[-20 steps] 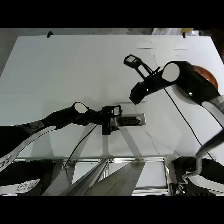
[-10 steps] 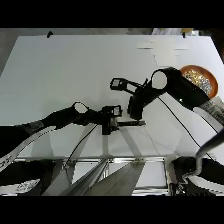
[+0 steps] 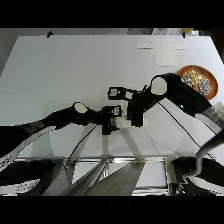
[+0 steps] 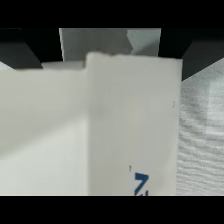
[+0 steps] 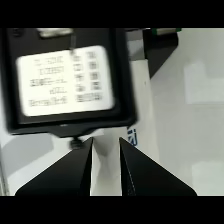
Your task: Fold the box and place the chain.
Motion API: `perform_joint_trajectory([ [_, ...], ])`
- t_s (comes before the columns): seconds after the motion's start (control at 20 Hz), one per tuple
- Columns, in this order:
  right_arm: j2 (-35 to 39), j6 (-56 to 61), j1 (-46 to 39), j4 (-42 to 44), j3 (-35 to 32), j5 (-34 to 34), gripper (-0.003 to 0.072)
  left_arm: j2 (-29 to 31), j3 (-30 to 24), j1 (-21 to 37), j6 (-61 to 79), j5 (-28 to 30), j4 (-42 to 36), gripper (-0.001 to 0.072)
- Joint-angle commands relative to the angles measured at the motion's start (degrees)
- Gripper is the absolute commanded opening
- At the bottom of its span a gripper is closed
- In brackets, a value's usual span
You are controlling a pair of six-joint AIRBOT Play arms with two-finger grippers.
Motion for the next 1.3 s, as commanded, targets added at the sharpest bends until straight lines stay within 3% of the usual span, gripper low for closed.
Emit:
perform_joint_trajectory([
  [0.0,2.97,-2.62,1.09,0.26,-3.37,-3.85,0.0206,0.02,-0.02,0.04,0.0,0.02,0.0,0.0101],
  [0.6,3.08,-2.71,1.07,-2.64,-4.87,-6.75,0.0204,0.02,-0.02,0.04,-0.02,0.02,0.0,0.0101],
  [0.8,3.08,-2.69,1.09,-2.67,-5.35,-7.08,0.0154,0.02,-0.02,0.04,0.0,0.0,0.0,0.0101],
  [0.85,3.08,-2.64,1.09,-2.62,-5.9,-7.45,0.0077,0.02,-0.02,0.04,-0.02,0.02,0.0,0.0101],
  [0.9,3.08,-2.64,1.09,-2.62,-6.54,-8.17,0.006,0.02,-0.02,0.04,-0.02,0.02,0.0,0.0101],
  [1.1,3.13,-2.45,1.09,-2.6,-7.48,-10.64,0.006,0.02,-0.02,0.04,0.0,0.02,0.0,0.0101],
  [1.25,3.13,-2.43,1.09,-2.49,-7.48,-8.92,0.0062,0.02,-0.02,0.04,0.0,0.02,0.0,0.0101],
])
